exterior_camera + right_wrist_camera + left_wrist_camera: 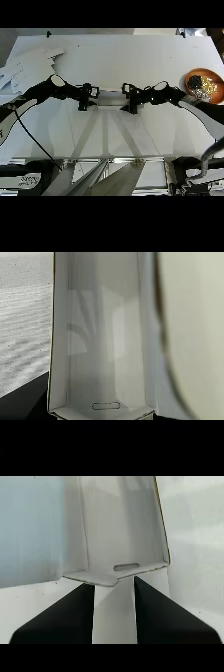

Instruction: Fold the box and place the chain.

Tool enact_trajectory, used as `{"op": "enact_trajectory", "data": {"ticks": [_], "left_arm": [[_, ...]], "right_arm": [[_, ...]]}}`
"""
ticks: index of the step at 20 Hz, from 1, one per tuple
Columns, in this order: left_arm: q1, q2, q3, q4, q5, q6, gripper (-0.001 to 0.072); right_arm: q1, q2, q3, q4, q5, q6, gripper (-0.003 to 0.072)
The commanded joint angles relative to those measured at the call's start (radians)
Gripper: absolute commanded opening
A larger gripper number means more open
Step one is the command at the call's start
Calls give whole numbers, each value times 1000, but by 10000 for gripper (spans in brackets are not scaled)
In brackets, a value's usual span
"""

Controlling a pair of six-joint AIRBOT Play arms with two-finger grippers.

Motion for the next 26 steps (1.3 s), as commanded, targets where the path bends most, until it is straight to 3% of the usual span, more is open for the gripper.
{"op": "enact_trajectory", "data": {"ticks": [1, 5, 7, 12, 13, 14, 17, 21, 23, 26], "left_arm": [[-3, -1, 0, -47, -48, 1, 252], [-3, -1, 0, -48, -78, 1, 239], [-3, -1, 0, -48, -78, 1, 18], [-3, -3, 0, -54, -78, 0, 13], [-3, -3, 0, -62, -78, 0, 24], [-2, -3, 0, -75, -77, 0, 83], [-3, -4, 0, -113, -74, 0, 367], [-2, -4, 0, -126, -74, 0, 399], [-3, -4, 0, -127, -72, 0, 462], [-2, -4, 0, -127, -68, 0, 465]], "right_arm": [[1, 0, 1, 0, 0, 0, 432], [1, 0, 0, 0, 0, 0, 432], [1, 0, 0, 0, 0, 0, 432], [1, 0, 0, 0, 0, 0, 432], [1, 0, 0, 0, 0, 0, 432], [1, 0, 0, 0, 0, 0, 432], [1, 0, 0, 0, 0, 0, 432], [1, 0, 0, 0, 0, 0, 432], [1, 0, 0, 0, 0, 0, 432], [1, 0, 0, 0, 0, 0, 432]]}}
